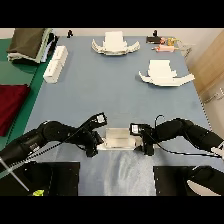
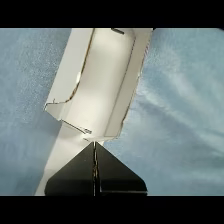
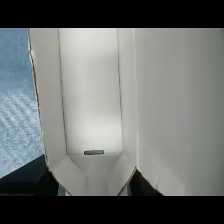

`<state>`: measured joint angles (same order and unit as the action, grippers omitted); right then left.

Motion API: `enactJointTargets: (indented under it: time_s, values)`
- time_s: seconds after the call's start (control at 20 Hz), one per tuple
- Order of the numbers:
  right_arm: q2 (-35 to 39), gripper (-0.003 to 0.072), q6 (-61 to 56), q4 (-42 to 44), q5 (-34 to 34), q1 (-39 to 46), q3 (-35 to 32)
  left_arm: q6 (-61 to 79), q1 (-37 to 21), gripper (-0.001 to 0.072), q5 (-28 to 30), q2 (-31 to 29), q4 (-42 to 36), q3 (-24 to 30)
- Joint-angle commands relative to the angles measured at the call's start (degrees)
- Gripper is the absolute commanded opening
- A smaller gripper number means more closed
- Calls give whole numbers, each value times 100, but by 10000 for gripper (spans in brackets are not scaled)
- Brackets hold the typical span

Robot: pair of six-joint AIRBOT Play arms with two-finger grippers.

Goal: Fold the box.

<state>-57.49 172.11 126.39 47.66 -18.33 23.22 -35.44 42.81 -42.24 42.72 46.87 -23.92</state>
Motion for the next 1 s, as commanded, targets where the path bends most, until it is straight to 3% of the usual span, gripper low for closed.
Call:
enactJointTargets:
  time_s: [0.0, 0.2, 0.35, 0.45, 0.75, 0.95]
  values:
    - [4, 503, -2, 4, -4, 4, 2, -2256, -4, 13, -280, -883, 627, -7]
    - [4, 503, -2, 4, -2, 2, 2, -5545, -4, 13, -527, -1388, 2378, -4]
    - [4, 503, -2, 2, -4, 4, 2, -7593, -4, 13, -992, -1298, 3346, 4]
    - [4, 503, -2, 4, -2, 4, 2, -8387, -4, 13, -1008, -1080, 3622, 24]
    - [4, 503, -2, 4, -2, 4, 2, -8811, 4, 13, -957, 177, 3274, 24]
    - [4, 503, -2, 4, -2, 2, 2, -7173, 9, 13, -330, 599, 1683, 22]
